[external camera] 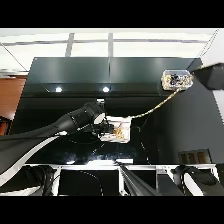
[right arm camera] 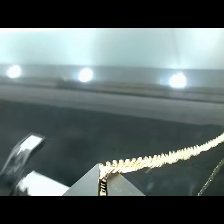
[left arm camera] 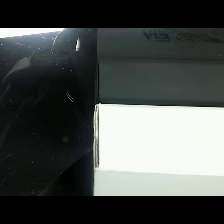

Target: Fold the box and place the chain.

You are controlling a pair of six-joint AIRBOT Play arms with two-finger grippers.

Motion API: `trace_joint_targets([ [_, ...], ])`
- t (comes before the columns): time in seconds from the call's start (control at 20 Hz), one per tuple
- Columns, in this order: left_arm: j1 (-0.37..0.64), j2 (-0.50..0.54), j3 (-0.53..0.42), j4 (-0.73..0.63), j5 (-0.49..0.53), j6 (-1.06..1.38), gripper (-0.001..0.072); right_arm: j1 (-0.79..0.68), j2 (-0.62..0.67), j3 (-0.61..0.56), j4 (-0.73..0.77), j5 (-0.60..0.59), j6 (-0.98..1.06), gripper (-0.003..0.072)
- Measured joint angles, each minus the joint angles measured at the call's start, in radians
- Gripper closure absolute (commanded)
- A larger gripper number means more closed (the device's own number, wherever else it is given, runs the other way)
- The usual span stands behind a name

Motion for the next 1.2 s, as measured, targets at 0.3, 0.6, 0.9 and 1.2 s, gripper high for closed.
trace_joint_targets([
  [0.3, 0.0, 0.0, 0.0, 0.0, 0.0, 0.0, 0.0678, 0.015, 0.08, -0.037, 0.039, 0.181, -0.003, 0.0678],
  [0.6, 0.0, 0.0, 0.0, 0.0, 0.0, 0.0, 0.0679, 0.022, 0.1, 0.027, 0.098, 0.104, -0.001, 0.0678],
  [0.9, 0.0, 0.0, 0.0, 0.0, 0.0, 0.0, 0.0679, 0.023, 0.103, 0.147, 0.18, 0.033, 0.013, 0.0678],
  [1.2, 0.0, 0.0, 0.0, 0.0, 0.0, 0.0, 0.0679, 0.024, 0.088, 0.168, 0.249, 0.026, 0.016, 0.0678],
])
